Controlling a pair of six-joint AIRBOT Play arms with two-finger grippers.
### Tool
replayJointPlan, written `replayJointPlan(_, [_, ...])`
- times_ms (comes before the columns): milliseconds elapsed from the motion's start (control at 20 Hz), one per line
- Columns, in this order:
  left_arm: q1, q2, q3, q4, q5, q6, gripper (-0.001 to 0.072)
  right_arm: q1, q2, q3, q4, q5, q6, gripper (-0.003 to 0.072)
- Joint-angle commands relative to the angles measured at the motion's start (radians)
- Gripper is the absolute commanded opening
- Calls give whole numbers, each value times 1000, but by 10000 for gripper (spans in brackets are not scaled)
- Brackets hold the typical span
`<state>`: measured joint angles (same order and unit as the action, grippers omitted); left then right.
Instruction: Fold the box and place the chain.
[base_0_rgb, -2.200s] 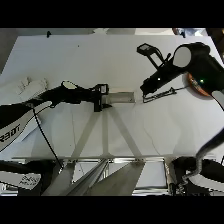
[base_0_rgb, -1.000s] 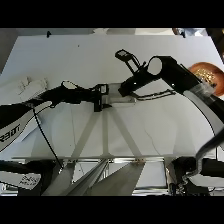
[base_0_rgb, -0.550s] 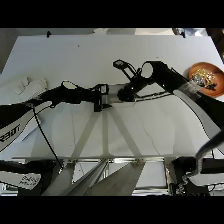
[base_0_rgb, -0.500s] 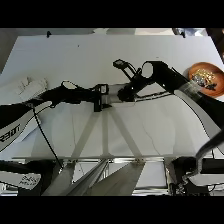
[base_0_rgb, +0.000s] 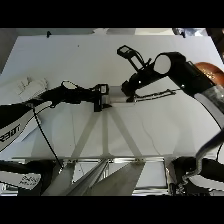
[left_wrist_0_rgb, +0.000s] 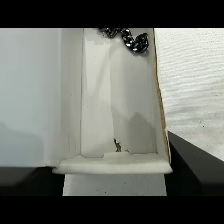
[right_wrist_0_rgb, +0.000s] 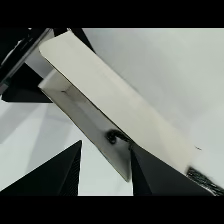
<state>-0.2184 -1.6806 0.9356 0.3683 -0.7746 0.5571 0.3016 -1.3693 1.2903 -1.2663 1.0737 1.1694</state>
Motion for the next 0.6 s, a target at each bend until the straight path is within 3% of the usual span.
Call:
replayJointPlan(0, [0, 0, 0, 0, 0, 0, 348, -29, 66, 1, -137, 42, 0, 341])
replayJointPlan(150, [0, 0, 0, 0, 0, 0, 348, -121, 67, 1, -226, 137, 59, 355])
replayJointPlan(200, [0, 0, 0, 0, 0, 0, 348, -166, 67, 1, -227, 160, 88, 469])
replayJointPlan(250, [0, 0, 0, 0, 0, 0, 348, -214, 67, 0, -228, 175, 108, 516])
replayJointPlan(550, [0, 0, 0, 0, 0, 0, 348, -458, 17, 0, -257, 188, 36, 579])
